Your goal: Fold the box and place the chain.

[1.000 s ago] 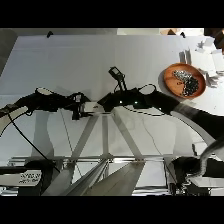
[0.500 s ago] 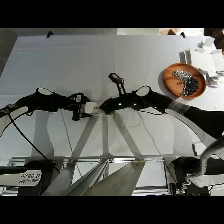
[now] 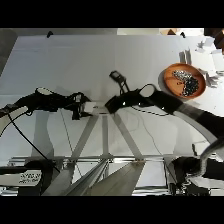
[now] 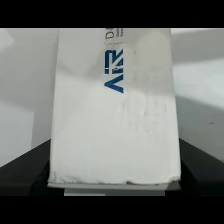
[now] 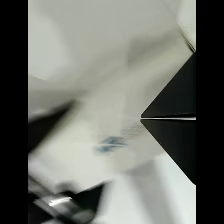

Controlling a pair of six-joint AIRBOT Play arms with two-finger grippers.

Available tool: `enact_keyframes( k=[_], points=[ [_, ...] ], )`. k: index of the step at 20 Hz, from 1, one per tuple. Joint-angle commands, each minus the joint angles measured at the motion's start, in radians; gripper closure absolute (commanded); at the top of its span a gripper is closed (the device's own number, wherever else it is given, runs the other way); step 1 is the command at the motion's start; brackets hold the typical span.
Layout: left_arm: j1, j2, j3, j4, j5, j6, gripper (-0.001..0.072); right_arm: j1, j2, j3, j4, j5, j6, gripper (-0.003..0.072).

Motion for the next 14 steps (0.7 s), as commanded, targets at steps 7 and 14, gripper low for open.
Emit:
enact_keyframes(
  k=[7, 14],
  points=[
    [-0.001, 0.000, 0.000, 0.003, -0.004, 0.000, 0.0369, -0.335, 0.387, 0.007, -0.542, 0.074, 0.350, 0.0676],
    [-0.001, 0.000, 0.000, 0.003, -0.004, 0.000, 0.0369, -0.650, 0.412, 0.007, -1.066, 0.447, 0.635, 0.0679]
  ],
)
